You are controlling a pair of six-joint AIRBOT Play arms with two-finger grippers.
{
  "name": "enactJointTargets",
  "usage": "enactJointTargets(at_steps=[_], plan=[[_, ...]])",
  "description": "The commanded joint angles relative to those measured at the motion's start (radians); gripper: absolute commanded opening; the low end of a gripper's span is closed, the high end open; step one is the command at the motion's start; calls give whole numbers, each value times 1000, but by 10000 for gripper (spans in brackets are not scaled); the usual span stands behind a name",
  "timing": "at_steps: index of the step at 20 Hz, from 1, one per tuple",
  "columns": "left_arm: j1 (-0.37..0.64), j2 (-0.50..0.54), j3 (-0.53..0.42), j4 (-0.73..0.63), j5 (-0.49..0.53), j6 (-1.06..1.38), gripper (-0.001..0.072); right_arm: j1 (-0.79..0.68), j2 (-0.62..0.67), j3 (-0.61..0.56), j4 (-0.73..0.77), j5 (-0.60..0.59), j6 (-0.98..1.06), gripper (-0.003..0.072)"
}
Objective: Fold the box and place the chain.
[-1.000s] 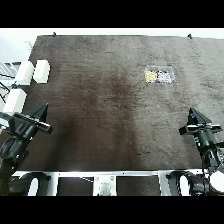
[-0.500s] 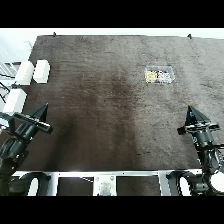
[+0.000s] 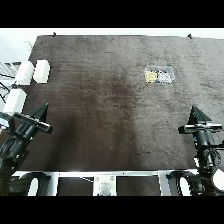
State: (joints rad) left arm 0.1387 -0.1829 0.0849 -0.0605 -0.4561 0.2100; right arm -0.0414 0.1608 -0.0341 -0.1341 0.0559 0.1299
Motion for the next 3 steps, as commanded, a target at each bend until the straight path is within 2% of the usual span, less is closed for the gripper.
enactJointTargets(at_steps=[1,3], plan=[[-1,1,-1,0,0,0,19,1,0,-2,19,-4,-26,12],[-1,1,-1,0,0,0,18,1,0,-2,19,-4,-26,12]])
